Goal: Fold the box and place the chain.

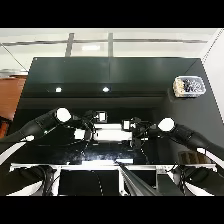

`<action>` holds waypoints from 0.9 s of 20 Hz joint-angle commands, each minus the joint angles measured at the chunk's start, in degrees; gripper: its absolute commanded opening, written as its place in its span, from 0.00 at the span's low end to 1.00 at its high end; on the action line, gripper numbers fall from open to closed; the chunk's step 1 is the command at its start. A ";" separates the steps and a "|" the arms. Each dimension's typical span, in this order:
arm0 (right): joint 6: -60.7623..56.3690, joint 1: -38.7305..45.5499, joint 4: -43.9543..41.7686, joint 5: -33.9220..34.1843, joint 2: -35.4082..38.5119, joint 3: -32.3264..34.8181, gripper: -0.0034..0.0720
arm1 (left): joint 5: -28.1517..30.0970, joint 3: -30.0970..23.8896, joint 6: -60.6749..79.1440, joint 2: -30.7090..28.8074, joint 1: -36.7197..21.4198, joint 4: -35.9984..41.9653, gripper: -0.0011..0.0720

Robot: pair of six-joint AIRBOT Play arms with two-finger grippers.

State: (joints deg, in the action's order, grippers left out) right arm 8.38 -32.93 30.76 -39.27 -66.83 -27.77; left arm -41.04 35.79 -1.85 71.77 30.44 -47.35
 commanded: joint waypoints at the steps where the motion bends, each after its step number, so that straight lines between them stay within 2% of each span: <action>1: 2.01 0.04 -2.01 -0.09 -1.77 -0.04 0.98 | 0.13 0.04 -0.04 0.02 0.02 0.07 0.06; 18: -0.52 -0.79 -0.07 2.21 -2.36 -0.07 0.97 | 0.13 0.04 -0.04 0.04 0.02 0.07 0.06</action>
State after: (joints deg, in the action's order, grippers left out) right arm 8.51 -33.65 29.93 -37.26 -69.17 -27.79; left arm -40.95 35.79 -1.91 71.77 30.44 -47.29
